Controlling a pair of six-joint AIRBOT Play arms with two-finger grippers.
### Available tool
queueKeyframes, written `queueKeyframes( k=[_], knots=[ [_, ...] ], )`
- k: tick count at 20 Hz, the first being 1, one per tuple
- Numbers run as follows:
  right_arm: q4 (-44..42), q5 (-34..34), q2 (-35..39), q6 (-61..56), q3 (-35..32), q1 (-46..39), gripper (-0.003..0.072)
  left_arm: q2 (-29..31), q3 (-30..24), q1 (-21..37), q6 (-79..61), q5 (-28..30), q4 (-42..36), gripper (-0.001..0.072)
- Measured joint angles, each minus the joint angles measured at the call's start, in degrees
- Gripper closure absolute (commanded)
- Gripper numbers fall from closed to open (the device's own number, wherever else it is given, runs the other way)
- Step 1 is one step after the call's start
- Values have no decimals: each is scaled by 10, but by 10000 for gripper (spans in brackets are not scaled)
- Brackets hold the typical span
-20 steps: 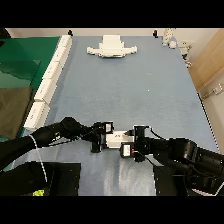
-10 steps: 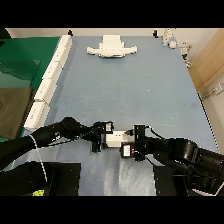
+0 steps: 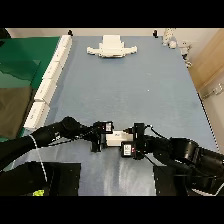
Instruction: Fold the box.
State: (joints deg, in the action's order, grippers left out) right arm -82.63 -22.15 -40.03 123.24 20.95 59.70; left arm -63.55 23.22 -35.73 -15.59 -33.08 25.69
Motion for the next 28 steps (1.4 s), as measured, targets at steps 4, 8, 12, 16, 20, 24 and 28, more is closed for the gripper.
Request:
queueKeyframes(
  k=[4,8,12,16,20,24,28],
  knots=[
    [7,0,9,0,0,0,167,0,0,0,0,0,0,283],
    [20,3,14,0,1,0,168,0,0,0,0,0,0,283],
    [28,9,14,-2,6,-1,181,0,0,0,0,0,0,283],
    [30,11,5,-3,8,-1,400,0,0,0,0,0,0,283],
    [30,11,-10,-3,8,-1,477,0,0,0,1,0,0,283],
    [28,11,-16,-4,8,-1,485,0,0,0,1,0,0,283],
    [22,11,-18,-4,8,-1,486,0,0,0,0,0,0,283]
  ],
)
